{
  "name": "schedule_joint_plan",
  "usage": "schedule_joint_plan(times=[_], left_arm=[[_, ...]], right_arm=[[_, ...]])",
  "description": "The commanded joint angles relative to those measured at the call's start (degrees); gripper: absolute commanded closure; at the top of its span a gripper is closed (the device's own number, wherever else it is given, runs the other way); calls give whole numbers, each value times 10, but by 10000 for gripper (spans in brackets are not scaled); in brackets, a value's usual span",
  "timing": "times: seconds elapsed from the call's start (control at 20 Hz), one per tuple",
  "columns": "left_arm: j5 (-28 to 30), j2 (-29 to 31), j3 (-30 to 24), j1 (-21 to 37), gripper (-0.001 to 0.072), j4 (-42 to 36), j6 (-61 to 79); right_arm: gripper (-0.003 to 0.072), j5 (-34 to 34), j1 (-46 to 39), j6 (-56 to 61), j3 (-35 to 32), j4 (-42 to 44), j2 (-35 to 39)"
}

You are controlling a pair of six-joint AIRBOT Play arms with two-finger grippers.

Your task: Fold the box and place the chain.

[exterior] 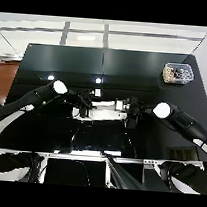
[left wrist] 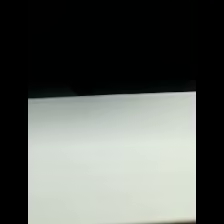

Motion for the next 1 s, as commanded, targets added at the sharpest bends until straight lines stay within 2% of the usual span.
schedule_joint_plan(times=[0.0,0.3,0.6,0.95], left_arm=[[-2,0,1,0,684,0,0],[-3,0,1,0,684,0,0],[-3,0,1,0,683,0,0],[-3,0,1,0,684,0,0]], right_arm=[[-13,-13,-6,-2,5,-16,2],[-13,3,-27,-28,5,-9,-4],[-13,21,-26,-177,5,120,-48],[-13,51,-26,-184,5,128,-91]])
